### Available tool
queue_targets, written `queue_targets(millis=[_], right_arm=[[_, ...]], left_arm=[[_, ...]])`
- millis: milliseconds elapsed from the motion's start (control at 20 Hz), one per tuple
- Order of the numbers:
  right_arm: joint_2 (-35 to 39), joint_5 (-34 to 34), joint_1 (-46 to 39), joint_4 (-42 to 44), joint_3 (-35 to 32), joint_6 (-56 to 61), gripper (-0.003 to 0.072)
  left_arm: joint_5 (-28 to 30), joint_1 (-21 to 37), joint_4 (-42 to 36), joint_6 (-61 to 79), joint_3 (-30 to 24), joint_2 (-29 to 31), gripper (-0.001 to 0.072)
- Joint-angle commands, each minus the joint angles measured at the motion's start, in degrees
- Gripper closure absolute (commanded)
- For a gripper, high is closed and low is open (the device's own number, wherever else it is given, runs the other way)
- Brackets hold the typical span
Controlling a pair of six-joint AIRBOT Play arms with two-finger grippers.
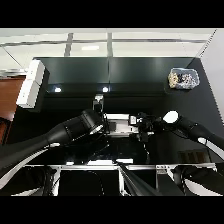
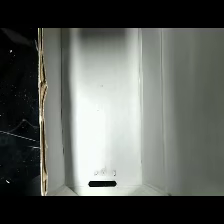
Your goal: Fold the box and place the chain.
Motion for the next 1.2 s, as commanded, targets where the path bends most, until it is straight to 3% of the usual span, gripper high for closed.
queue_targets(millis=[0,300,550,800,850,900,1000,1150], right_arm=[[0.02,0.02,0.04,-0.02,-0.02,0.00,0.0618],[0.02,0.02,0.04,-0.02,-0.02,0.00,0.0618],[0.02,0.02,0.04,-0.02,-0.02,0.00,0.0619],[0.02,0.04,0.04,-0.02,-0.02,0.00,0.0619],[0.02,0.02,0.04,-0.02,-0.02,0.00,0.0618],[0.02,0.02,0.04,-0.02,-0.02,0.00,0.0619],[0.02,0.02,0.04,-0.02,-0.02,0.00,0.0619],[0.02,0.02,0.04,-0.02,-0.02,0.00,0.0619]], left_arm=[[0.31,-0.02,-1.27,1.14,1.07,-2.16,0.0374],[-5.03,1.07,-1.46,2.21,4.13,-5.81,0.0375],[-4.04,1.42,-4.04,3.06,4.66,-6.03,0.0376],[-7.21,2.12,-4.09,4.57,8.22,-7.39,0.0376],[-7.43,2.29,-4.09,4.52,8.59,-7.48,0.0425],[-7.41,2.40,-4.13,4.52,8.79,-7.48,0.0550],[-7.65,2.40,-4.61,4.52,8.83,-7.48,0.0685],[-8.87,2.45,-5.40,4.52,8.90,-7.48,0.0685]])
